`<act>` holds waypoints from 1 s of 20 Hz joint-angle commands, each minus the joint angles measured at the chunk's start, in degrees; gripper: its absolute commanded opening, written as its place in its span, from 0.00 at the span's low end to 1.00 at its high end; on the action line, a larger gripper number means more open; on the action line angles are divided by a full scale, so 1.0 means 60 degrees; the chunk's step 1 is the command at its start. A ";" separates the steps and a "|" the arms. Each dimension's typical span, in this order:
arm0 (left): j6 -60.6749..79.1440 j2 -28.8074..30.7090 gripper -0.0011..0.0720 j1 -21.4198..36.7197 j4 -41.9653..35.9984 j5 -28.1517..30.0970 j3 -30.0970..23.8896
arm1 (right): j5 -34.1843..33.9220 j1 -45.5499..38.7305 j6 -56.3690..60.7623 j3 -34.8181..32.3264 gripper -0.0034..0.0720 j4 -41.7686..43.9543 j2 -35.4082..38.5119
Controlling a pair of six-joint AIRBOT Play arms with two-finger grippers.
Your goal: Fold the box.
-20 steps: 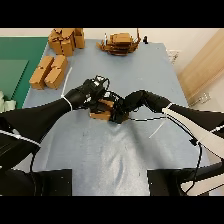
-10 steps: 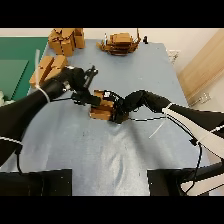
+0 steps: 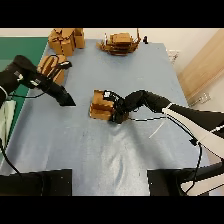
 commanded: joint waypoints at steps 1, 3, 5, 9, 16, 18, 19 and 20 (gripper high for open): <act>0.3705 -0.0404 0.88 0.0685 -0.0572 0.0273 -0.0058 | 0.0004 -0.0004 0.0004 0.0004 0.25 0.0044 0.0007; 0.4976 -0.0623 0.92 0.0321 -0.0597 0.0750 -0.0058 | 0.0004 -0.0004 0.0004 0.0004 0.25 0.0036 0.0007; 0.6182 -0.0918 0.95 -0.0193 -0.0612 0.0838 -0.0058 | -0.0015 -0.0004 0.0004 0.0004 0.25 0.0062 0.0007; 0.6983 -0.1741 0.95 -0.0994 -0.0925 0.0772 -0.0058 | -0.0040 -0.0004 0.0004 0.0000 0.25 0.0058 0.0007; 0.7144 -0.2076 0.95 -0.1861 -0.1206 0.0998 -0.0058 | -0.0069 -0.0004 0.0004 0.0000 0.25 0.0062 0.0007; 0.7144 -0.2076 0.95 -0.1971 -0.1257 0.1020 -0.0058 | -0.0073 -0.0004 0.0004 0.0004 0.25 0.0062 0.0007; 0.7144 -0.2076 0.95 -0.2022 -0.1257 0.1056 -0.0058 | -0.0073 -0.0004 0.0004 0.0004 0.25 0.0062 0.0007; 0.7133 -0.2080 0.95 -0.2062 -0.1257 0.1096 -0.0058 | -0.0073 -0.0004 0.0007 0.0004 0.25 0.0066 0.0007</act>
